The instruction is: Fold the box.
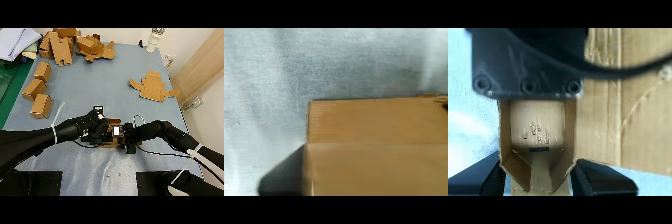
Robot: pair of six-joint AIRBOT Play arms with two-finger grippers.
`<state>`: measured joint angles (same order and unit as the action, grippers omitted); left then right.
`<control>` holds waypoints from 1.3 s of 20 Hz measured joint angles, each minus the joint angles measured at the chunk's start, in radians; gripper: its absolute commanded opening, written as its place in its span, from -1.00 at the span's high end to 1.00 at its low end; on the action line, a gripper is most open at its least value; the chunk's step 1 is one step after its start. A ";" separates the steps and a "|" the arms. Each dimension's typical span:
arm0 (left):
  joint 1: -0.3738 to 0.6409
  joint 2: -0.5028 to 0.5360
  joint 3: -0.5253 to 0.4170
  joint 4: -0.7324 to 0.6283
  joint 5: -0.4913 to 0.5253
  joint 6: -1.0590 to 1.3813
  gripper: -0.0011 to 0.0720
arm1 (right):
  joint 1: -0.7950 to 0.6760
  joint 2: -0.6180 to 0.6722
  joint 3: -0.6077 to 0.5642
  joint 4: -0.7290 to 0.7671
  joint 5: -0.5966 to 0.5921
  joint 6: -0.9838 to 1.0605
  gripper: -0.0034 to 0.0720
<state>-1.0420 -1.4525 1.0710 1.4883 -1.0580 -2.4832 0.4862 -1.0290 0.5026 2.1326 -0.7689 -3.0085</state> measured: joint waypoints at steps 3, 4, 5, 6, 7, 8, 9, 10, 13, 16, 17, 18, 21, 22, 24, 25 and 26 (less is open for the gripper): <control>-0.014 -0.009 0.001 0.003 0.008 -0.005 0.94 | 0.000 0.000 0.000 0.001 -0.002 0.003 -0.53; -0.018 -0.010 0.001 0.003 0.013 -0.005 0.94 | 0.000 0.000 0.000 0.001 -0.002 0.003 -0.53; -0.021 -0.011 0.001 0.004 0.018 -0.005 0.94 | 0.000 0.000 0.000 0.001 -0.002 0.003 -0.53; -0.024 -0.013 0.001 0.004 0.023 -0.004 0.94 | -0.001 0.000 0.000 0.001 -0.002 0.002 -0.53; -0.026 -0.013 0.001 0.003 0.027 -0.004 0.94 | -0.001 0.000 0.000 0.001 -0.002 0.001 -0.53; -0.027 -0.013 0.001 0.003 0.030 -0.003 0.94 | -0.001 0.000 0.000 0.001 -0.002 0.001 -0.53; -0.028 -0.013 0.001 0.000 0.032 -0.003 0.93 | -0.001 0.000 0.000 0.001 -0.001 0.001 -0.53; -0.029 -0.014 0.001 -0.003 0.032 -0.002 0.93 | -0.001 0.000 0.000 0.001 -0.001 0.001 -0.53; -0.031 -0.019 0.001 -0.032 0.083 0.003 -0.04 | -0.001 0.000 0.000 -0.002 0.009 -0.002 -0.53; -0.031 -0.014 0.002 -0.043 0.069 0.002 -0.04 | 0.000 0.000 0.000 0.006 0.003 -0.003 -0.53; -0.030 -0.014 0.002 -0.047 0.067 0.002 -0.04 | 0.000 0.000 0.000 0.005 0.002 -0.003 -0.53; -0.031 -0.013 0.004 -0.050 0.060 0.001 -0.04 | 0.000 0.000 0.000 0.006 0.000 -0.003 -0.53; -0.031 -0.013 0.021 -0.051 0.039 0.002 -0.04 | 0.000 0.000 0.000 0.005 0.002 -0.001 -0.53; -0.028 -0.013 0.029 -0.049 0.031 0.003 -0.04 | 0.000 0.000 0.000 0.002 0.002 0.000 -0.53; -0.026 -0.013 0.042 -0.046 0.009 0.004 -0.04 | 0.000 0.000 0.000 0.003 0.002 0.000 -0.53; -0.026 -0.013 0.047 -0.042 -0.004 0.005 -0.05 | 0.000 0.000 0.000 0.004 0.002 0.000 -0.53; -0.025 -0.012 0.052 -0.042 -0.015 0.006 -0.04 | 0.000 0.000 0.000 0.005 0.002 0.000 -0.53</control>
